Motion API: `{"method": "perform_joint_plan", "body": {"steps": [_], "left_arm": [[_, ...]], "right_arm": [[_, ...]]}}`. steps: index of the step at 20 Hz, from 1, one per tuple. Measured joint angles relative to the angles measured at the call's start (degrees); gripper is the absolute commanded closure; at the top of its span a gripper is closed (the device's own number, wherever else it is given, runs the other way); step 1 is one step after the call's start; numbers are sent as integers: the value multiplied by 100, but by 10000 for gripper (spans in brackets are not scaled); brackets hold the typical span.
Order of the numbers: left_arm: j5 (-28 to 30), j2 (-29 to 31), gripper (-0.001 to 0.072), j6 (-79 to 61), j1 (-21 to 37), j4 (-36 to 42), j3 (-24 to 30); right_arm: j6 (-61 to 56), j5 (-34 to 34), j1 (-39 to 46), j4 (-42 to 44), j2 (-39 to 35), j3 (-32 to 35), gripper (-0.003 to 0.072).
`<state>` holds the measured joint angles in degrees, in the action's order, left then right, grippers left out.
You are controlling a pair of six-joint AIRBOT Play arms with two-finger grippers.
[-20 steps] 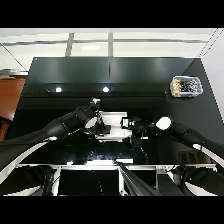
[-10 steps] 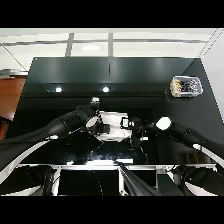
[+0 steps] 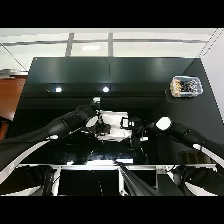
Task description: Fold the box and place the chain.
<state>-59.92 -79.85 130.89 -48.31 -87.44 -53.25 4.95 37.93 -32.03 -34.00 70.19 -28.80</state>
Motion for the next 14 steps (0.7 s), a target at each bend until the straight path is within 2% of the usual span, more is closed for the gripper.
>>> {"method": "perform_joint_plan", "body": {"steps": [5, 6, 8, 9, 11, 12, 14], "left_arm": [[-74, 0, 251, 2, 9, -44, -37], [-72, 0, 271, 2, 9, -44, -39], [7, 0, 533, 7, 9, -44, -39], [39, 0, 573, 7, 9, -44, -39], [57, -7, 601, -2, 11, -59, -39], [68, -15, 673, -7, 11, -61, -39], [92, -35, 679, -33, 11, -59, -42]], "right_arm": [[-2, 0, 0, 4, 0, 0, 133], [-2, 0, 0, 4, 0, 0, 133], [-2, 0, 0, 7, 0, 0, 133], [-2, 0, 0, 4, 0, 0, 133], [-4, -2, 0, 9, 0, 0, 133], [-2, -7, 0, 4, 0, 0, 133], [-7, -7, 0, 9, 0, 0, 132]]}}
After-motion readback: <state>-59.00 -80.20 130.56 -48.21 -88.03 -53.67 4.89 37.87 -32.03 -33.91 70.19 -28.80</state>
